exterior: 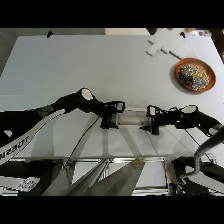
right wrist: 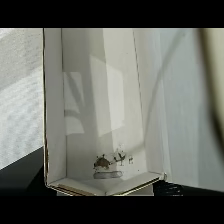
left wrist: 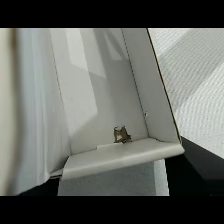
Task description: Fold the box and place the chain.
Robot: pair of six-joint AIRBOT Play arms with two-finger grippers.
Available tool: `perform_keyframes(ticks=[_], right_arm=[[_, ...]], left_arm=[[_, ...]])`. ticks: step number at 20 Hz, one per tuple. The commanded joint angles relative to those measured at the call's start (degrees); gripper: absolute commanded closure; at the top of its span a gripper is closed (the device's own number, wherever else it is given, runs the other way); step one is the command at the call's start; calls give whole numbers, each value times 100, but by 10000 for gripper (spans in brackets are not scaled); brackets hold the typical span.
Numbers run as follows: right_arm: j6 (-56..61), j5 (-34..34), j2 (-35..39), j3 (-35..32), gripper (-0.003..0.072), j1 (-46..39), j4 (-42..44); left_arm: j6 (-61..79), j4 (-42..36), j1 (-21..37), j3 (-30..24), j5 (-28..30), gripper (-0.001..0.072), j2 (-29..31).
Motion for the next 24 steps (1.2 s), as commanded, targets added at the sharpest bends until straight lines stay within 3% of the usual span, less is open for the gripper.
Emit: perform_keyframes(ticks=[1,6,7,8,9,10,11,20,24], right_arm=[[2,-4,0,4,371,-4,4],[0,-4,0,4,371,-4,4],[2,-4,0,4,371,-4,4],[2,-4,0,4,371,-4,4],[2,-7,0,4,371,-4,4],[2,-4,2,4,371,-4,4],[2,-7,2,4,371,-4,4],[2,-4,0,4,371,-4,4],[2,-4,2,4,371,-4,4]], left_arm=[[2,0,2,-2,-503,706,7],[-7,-4,11,-2,-184,705,94],[-109,-4,44,-2,-177,667,146],[-210,17,50,-2,-166,512,212],[-323,26,50,-2,-131,262,262],[-391,26,48,-2,-76,108,293],[-411,26,48,-2,-42,13,310],[-866,96,208,-7,391,6,610],[-1115,271,334,-474,417,-3,881]])
